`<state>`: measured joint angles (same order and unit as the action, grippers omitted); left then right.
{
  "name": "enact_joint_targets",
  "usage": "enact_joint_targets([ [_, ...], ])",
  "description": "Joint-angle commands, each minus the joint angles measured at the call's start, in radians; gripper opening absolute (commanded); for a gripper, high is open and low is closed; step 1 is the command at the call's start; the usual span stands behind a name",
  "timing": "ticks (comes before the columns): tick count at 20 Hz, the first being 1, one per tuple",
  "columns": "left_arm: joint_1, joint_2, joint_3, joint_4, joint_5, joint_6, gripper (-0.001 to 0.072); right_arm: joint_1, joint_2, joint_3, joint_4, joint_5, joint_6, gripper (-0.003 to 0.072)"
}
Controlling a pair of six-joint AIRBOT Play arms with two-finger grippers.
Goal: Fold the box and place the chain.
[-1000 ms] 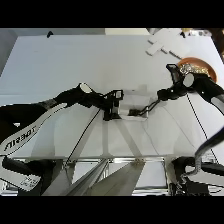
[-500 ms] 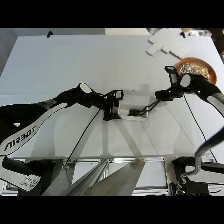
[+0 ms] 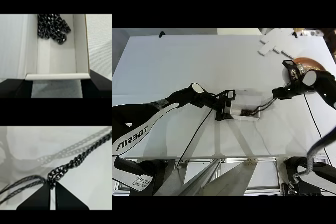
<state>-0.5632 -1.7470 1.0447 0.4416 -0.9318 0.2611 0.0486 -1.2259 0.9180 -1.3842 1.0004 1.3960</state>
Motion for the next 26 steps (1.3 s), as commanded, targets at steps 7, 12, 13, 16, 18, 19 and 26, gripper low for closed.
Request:
enact_joint_targets([
  [7,0.001,0.001,0.000,0.000,0.000,0.000,0.0133,0.000,0.288,-0.006,0.304,0.172,-0.150,0.0014],
  [12,0.001,0.001,0.000,0.000,0.000,0.000,0.0133,0.118,0.341,-0.006,0.397,0.196,-0.179,0.0014],
  [13,0.001,0.001,0.000,0.000,0.000,0.000,0.0133,0.156,0.340,-0.006,0.397,0.188,-0.178,0.0014],
  [16,0.001,0.001,0.000,0.000,0.000,0.000,0.0133,0.255,0.340,-0.008,0.398,0.131,-0.174,0.0014],
  [18,0.001,0.001,0.000,0.000,0.000,0.000,0.0133,0.309,0.340,-0.008,0.398,0.097,-0.168,0.0014],
  [19,0.001,0.001,0.000,0.000,0.000,0.000,0.0133,0.332,0.340,-0.008,0.398,0.078,-0.163,0.0014],
  [26,0.001,0.001,0.000,0.000,0.000,0.000,0.0133,0.370,0.308,-0.034,0.372,0.025,-0.163,0.0014],
])
